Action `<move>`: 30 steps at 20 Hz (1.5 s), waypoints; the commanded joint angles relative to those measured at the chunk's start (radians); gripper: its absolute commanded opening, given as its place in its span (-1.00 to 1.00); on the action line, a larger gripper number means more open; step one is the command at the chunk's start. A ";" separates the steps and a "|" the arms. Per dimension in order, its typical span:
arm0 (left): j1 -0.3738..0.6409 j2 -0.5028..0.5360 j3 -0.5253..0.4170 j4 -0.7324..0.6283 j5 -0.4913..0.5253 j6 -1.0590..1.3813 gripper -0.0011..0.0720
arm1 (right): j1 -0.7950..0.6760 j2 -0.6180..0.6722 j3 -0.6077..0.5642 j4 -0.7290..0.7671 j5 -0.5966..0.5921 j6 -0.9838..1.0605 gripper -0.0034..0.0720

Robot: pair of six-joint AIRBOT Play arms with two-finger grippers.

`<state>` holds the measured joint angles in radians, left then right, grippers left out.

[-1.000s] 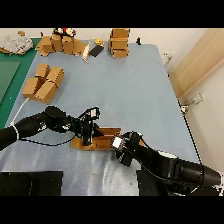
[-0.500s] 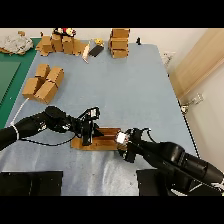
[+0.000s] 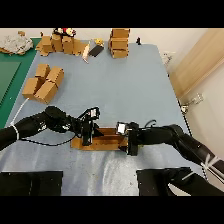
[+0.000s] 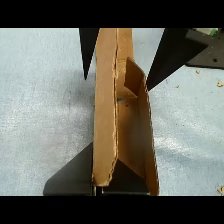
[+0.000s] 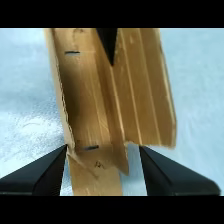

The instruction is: Fold the box.

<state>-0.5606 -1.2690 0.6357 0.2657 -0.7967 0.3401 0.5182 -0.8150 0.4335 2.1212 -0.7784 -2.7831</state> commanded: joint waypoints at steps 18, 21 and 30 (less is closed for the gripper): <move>-0.001 -0.001 0.001 0.000 0.000 0.000 -0.94 | -0.028 -0.188 0.049 0.101 -0.050 -0.154 0.98; -0.001 -0.001 0.001 0.000 0.000 0.000 -0.94 | -0.028 -0.188 0.049 0.101 -0.049 -0.154 0.98; -0.001 -0.001 0.001 0.000 0.000 0.000 -0.94 | -0.028 -0.202 0.049 0.102 -0.041 -0.154 0.97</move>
<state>-0.5606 -1.2690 0.6357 0.2657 -0.7967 0.3401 0.4900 -1.0134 0.4824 2.2230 -0.8272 -2.9372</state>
